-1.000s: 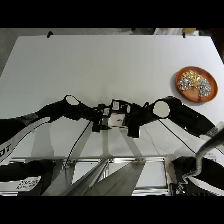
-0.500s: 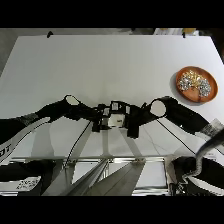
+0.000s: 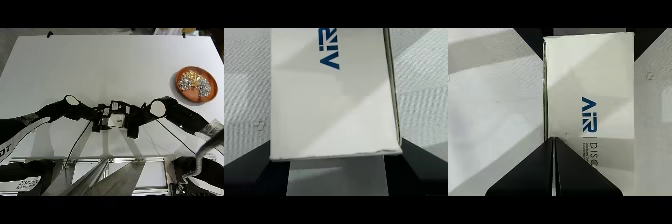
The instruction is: Fold the box and place the chain.
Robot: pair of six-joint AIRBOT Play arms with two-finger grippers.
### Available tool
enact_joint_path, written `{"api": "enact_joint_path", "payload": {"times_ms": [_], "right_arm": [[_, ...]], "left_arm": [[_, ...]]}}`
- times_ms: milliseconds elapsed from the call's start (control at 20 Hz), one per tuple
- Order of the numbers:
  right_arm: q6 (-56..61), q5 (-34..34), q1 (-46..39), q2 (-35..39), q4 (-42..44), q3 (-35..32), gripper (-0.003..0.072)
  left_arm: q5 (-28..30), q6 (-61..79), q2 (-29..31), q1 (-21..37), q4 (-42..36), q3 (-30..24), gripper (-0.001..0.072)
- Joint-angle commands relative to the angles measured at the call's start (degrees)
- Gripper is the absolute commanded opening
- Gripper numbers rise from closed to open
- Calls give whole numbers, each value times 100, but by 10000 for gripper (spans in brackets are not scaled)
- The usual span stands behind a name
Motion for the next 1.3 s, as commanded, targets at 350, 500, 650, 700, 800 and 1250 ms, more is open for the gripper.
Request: {"api": "enact_joint_path", "payload": {"times_ms": [350, 500, 650, 700, 800, 1250], "right_arm": [[487, 619, -905, 809, 9, -7, 17], [1169, 782, -1523, 811, -63, -24, 17], [2839, 868, -2363, 811, -852, -31, 16], [3399, 896, -2599, 811, -1231, -31, 16], [4210, 859, -2957, 811, -1853, -31, 16], [4422, 1244, -3097, 811, -2623, -31, 17]], "left_arm": [[0, 4, 4, 2, 2, 4, 252], [0, 4, 4, 2, 2, 4, 252], [0, 4, 4, 2, 2, 4, 252], [2, 4, 4, 2, 2, 4, 252], [-2, 4, 4, 2, 2, 4, 252], [0, 4, 4, 2, 2, 4, 252]]}}
